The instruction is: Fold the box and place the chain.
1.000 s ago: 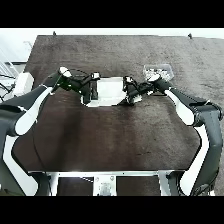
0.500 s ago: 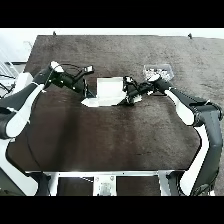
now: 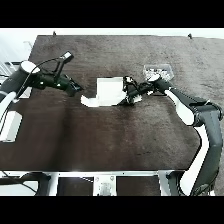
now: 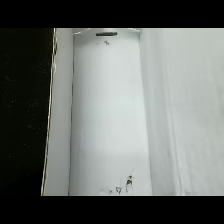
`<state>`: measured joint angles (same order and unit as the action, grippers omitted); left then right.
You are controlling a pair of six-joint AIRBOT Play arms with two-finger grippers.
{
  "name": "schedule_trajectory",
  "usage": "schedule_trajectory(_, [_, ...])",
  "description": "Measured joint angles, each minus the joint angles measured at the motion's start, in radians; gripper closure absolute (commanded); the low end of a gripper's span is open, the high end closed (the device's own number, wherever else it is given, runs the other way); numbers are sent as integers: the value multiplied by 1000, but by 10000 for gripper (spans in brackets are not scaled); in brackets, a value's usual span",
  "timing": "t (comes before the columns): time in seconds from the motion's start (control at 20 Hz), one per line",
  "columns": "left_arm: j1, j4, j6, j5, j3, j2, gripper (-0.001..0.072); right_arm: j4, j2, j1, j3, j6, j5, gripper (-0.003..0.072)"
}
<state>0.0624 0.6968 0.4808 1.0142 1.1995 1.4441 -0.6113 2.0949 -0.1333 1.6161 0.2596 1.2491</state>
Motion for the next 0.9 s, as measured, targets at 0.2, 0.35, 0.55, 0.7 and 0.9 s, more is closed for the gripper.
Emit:
schedule_trajectory(0.2, [-10,-16,210,-102,-121,-81,694,0,0,0,0,0,0,170])
schedule_trajectory(0.35, [-14,-17,341,-120,-153,-91,693,0,0,0,0,0,0,170])
schedule_trajectory(0.55, [-17,-24,465,-106,-167,-78,692,0,0,0,0,0,0,170])
schedule_trajectory(0.7, [-54,-47,530,-75,-171,-54,693,0,0,0,0,0,0,170])
schedule_trajectory(0.9, [-131,-75,578,-30,-172,-20,693,0,0,0,0,0,0,170])
